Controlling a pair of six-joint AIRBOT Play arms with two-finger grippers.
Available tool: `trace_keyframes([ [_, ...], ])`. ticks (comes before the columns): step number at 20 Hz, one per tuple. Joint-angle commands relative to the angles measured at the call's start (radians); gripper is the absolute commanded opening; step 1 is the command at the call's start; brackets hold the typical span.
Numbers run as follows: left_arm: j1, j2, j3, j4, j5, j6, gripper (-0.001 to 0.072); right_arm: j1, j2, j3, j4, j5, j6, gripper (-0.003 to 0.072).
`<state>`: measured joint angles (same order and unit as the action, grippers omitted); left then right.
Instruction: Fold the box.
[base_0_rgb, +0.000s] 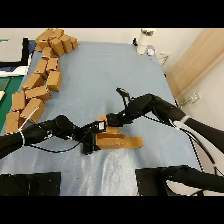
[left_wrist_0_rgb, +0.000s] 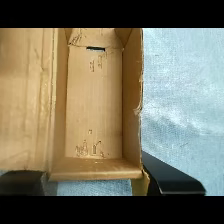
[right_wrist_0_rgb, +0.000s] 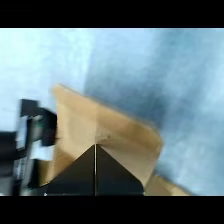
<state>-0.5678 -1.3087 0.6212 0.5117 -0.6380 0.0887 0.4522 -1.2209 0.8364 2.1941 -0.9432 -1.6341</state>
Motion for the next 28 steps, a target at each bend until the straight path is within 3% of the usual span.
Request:
trace_keyframes([
  [1, 0.000, 0.000, 0.000, 0.000, 0.001, 0.000, 0.0462, 0.012, -0.094, 0.017, -0.018, -0.011, -0.075, 0.0005],
  [17, 0.000, 0.000, 0.000, 0.000, 0.000, 0.000, 0.0462, 0.014, -0.079, -0.005, -0.052, 0.006, -0.126, 0.0005],
  [23, 0.000, 0.000, 0.000, 0.000, 0.000, 0.001, 0.0462, 0.015, 0.177, 0.026, -0.299, -0.091, -0.161, 0.0004],
  [27, 0.000, 0.000, 0.000, 0.000, 0.001, 0.001, 0.0462, 0.034, 0.374, -0.097, -0.303, -0.248, -0.376, 0.0006],
  [28, 0.000, 0.000, 0.000, 0.000, 0.001, 0.000, 0.0462, 0.045, 0.414, -0.140, -0.304, -0.279, -0.430, 0.0077],
])
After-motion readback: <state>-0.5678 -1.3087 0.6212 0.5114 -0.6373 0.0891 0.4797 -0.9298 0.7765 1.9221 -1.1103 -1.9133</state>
